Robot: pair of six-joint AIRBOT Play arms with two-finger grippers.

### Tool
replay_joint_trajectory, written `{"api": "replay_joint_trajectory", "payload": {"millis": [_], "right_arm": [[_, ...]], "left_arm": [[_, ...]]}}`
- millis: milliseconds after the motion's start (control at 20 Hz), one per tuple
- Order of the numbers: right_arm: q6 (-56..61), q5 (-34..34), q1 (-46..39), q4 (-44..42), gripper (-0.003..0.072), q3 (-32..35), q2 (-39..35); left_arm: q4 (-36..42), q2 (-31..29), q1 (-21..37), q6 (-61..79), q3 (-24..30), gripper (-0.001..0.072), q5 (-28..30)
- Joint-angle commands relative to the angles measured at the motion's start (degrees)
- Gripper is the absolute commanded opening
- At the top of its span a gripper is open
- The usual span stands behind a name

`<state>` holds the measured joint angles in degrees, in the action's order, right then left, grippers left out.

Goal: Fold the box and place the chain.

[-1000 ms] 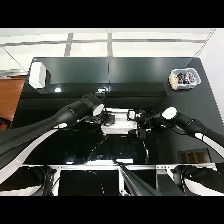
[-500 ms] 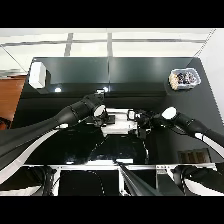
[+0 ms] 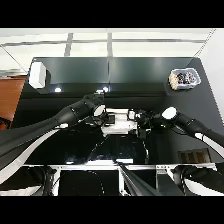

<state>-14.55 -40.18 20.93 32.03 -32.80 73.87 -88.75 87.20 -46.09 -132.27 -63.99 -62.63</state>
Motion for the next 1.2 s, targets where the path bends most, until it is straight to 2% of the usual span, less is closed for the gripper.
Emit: {"api": "replay_joint_trajectory", "payload": {"millis": [0, 50, 100, 150, 350, 400, 500, 700, 950, 1150], "right_arm": [[0.0, 0.02, 0.02, -0.02, 0.0227, -0.02, 0.02], [0.0, 0.02, 0.02, -0.02, 0.0227, -0.02, 0.02], [0.02, 0.02, 0.02, -0.02, 0.0227, -0.02, 0.02], [0.0, 0.02, 0.02, -0.02, 0.0227, -0.02, 0.02], [0.02, 0.02, 0.02, -0.02, 0.0231, -0.02, 0.02], [0.02, 0.02, 0.02, -0.04, 0.0324, -0.02, 0.02], [0.42, 0.48, 0.02, -0.26, 0.0647, -0.02, 0.02], [3.48, 0.5, -0.02, 0.68, 0.0646, -0.02, -3.04], [7.1, -0.94, -0.26, 12.28, 0.0644, -0.02, -10.21], [7.26, -3.19, -0.11, 11.87, 0.0644, -0.02, -10.49]], "left_arm": [[-0.74, 0.35, -0.02, 0.02, -0.52, 0.0356, -0.44], [-0.63, 0.59, -0.02, 0.07, -0.92, 0.0221, -0.46], [-0.35, 0.85, -0.02, 0.2, -1.33, 0.0142, -0.44], [0.13, 1.18, -0.02, 1.57, -1.66, 0.0027, -0.48], [1.49, 2.4, -0.07, 3.26, -1.68, 0.0027, -2.01], [1.4, 2.45, -0.02, 3.26, -1.68, 0.0027, -2.21], [1.09, 2.45, 0.02, 3.26, -1.7, 0.0027, -2.38], [1.11, 2.43, 0.11, 3.26, -1.7, 0.0027, -2.6], [1.14, 2.38, 0.22, 3.23, -1.7, 0.0027, -2.32], [1.16, 2.38, 0.22, 3.23, -1.7, 0.0028, -2.36]]}}
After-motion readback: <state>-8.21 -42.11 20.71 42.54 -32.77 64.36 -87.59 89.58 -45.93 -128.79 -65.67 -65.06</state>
